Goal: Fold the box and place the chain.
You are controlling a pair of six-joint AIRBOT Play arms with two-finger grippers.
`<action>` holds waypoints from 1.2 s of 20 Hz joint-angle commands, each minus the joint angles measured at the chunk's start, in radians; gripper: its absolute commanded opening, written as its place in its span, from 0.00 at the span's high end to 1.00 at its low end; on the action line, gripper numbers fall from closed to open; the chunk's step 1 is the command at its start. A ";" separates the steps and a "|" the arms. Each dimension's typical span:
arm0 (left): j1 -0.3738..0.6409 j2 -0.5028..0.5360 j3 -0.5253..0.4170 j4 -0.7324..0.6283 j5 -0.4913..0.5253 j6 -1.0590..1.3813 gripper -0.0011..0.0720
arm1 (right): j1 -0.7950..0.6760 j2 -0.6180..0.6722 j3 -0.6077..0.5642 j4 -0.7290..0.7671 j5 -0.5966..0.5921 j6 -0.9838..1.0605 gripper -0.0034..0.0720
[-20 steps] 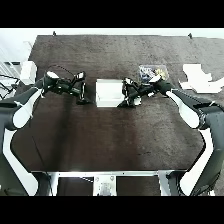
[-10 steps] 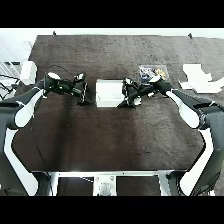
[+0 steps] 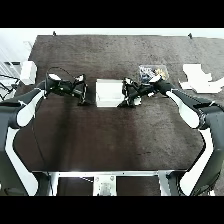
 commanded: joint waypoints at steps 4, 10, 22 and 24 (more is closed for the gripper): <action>-0.029 -0.016 0.002 -0.002 0.007 0.014 0.00 | 0.001 0.000 0.000 0.000 0.000 0.000 0.19; -0.037 -0.024 0.009 -0.008 0.033 0.013 0.00 | 0.001 0.000 0.000 0.000 0.000 0.000 0.19; -0.058 -0.041 0.016 -0.045 0.071 0.010 0.00 | 0.001 0.000 0.000 0.000 0.000 0.000 0.19; -0.058 -0.041 0.016 -0.045 0.076 0.010 0.00 | 0.001 0.000 0.000 0.000 0.000 0.000 0.19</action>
